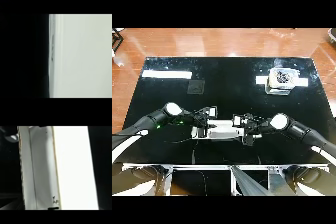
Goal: Fold the box and place the chain.
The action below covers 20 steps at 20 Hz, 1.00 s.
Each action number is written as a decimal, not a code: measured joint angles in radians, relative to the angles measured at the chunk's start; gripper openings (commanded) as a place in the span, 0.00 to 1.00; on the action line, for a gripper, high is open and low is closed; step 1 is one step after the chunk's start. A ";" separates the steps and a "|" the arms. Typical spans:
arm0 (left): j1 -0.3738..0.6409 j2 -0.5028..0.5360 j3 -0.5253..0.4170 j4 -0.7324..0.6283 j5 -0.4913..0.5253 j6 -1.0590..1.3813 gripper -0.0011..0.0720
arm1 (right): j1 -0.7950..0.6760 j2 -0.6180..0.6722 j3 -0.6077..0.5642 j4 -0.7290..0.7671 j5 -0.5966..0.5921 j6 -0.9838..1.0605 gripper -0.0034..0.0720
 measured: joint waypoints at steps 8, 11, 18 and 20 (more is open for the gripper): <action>-0.001 0.000 0.000 0.003 0.005 -0.003 0.04 | 0.000 -0.045 0.000 0.004 -0.015 -0.023 0.98; -0.001 0.000 0.000 0.025 0.005 -0.019 0.04 | 0.000 -0.060 0.000 0.005 -0.024 -0.031 0.98; -0.001 0.000 0.000 0.049 0.005 -0.034 0.04 | 0.001 -0.077 0.000 0.005 -0.045 -0.049 0.98; -0.001 0.000 0.000 0.050 0.005 -0.035 0.04 | 0.001 -0.078 0.000 0.007 -0.050 -0.051 0.98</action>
